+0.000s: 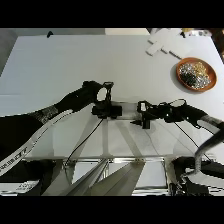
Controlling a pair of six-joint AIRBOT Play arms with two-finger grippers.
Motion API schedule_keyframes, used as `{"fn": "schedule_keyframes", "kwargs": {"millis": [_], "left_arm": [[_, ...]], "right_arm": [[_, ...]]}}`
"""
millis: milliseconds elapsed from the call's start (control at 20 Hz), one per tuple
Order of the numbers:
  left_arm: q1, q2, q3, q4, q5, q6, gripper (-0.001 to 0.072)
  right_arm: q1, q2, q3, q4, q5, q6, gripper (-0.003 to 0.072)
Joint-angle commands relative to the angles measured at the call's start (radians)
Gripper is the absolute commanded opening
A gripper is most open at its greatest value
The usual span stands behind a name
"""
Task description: Fold the box and place the chain.
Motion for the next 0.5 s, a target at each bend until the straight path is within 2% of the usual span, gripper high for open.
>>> {"fn": "schedule_keyframes", "kwargs": {"millis": [0, 250, 350, 450], "left_arm": [[0.000, -0.002, 0.002, 0.052, -0.007, -0.051, 0.0391], [-0.001, -0.002, 0.002, 0.111, 0.009, -0.095, 0.0380], [0.000, -0.002, 0.002, 0.117, 0.008, -0.095, 0.0283], [-0.001, -0.002, 0.002, 0.117, 0.008, -0.097, 0.0267]], "right_arm": [[0.001, 0.000, -0.001, 0.001, 0.000, 0.001, 0.0460], [0.001, 0.000, -0.001, 0.001, 0.000, 0.001, 0.0460], [0.001, 0.000, -0.001, 0.001, 0.000, 0.001, 0.0460], [0.001, 0.000, -0.001, 0.001, 0.000, 0.001, 0.0460]]}}
